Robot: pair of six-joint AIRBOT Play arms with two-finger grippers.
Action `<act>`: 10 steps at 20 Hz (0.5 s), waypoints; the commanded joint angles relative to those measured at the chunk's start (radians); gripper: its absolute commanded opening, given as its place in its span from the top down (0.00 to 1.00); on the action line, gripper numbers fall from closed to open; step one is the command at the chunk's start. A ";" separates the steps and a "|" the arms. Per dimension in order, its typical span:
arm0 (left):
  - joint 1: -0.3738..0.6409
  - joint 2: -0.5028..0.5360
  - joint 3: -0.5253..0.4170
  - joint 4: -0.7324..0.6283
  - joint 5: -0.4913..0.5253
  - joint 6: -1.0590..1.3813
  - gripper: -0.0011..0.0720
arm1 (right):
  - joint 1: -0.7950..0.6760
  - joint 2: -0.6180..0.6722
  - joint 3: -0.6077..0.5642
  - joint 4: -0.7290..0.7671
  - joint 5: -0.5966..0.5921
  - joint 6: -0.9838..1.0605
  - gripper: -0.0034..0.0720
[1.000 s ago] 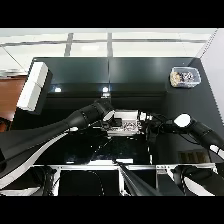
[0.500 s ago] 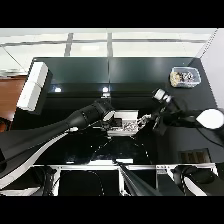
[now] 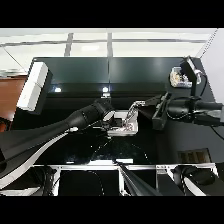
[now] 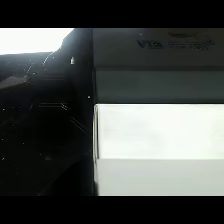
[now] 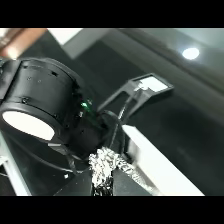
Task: Fold the box and place the chain.
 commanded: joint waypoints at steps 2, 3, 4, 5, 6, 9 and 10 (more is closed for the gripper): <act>0.001 0.000 0.001 0.000 0.000 0.000 0.95 | 0.022 -0.072 -0.098 -0.011 -0.051 0.048 0.80; 0.001 0.000 0.001 0.000 0.000 0.000 0.95 | 0.022 -0.087 -0.131 -0.018 -0.056 0.058 0.44; 0.001 0.000 0.001 0.000 0.000 0.000 0.95 | 0.021 -0.094 -0.145 -0.044 -0.048 0.058 0.33; 0.001 0.000 0.001 0.000 0.000 0.000 0.95 | 0.016 -0.090 -0.140 -0.097 -0.040 0.058 0.33; 0.001 0.000 0.001 0.000 0.000 0.000 0.95 | -0.010 -0.079 -0.121 -0.146 -0.032 0.060 0.33; 0.001 0.000 0.001 0.000 -0.002 0.000 0.95 | -0.139 -0.040 -0.047 -0.205 0.008 0.059 0.33; 0.001 0.000 0.000 0.000 -0.003 0.000 0.95 | -0.183 -0.031 -0.041 -0.199 0.011 0.060 0.33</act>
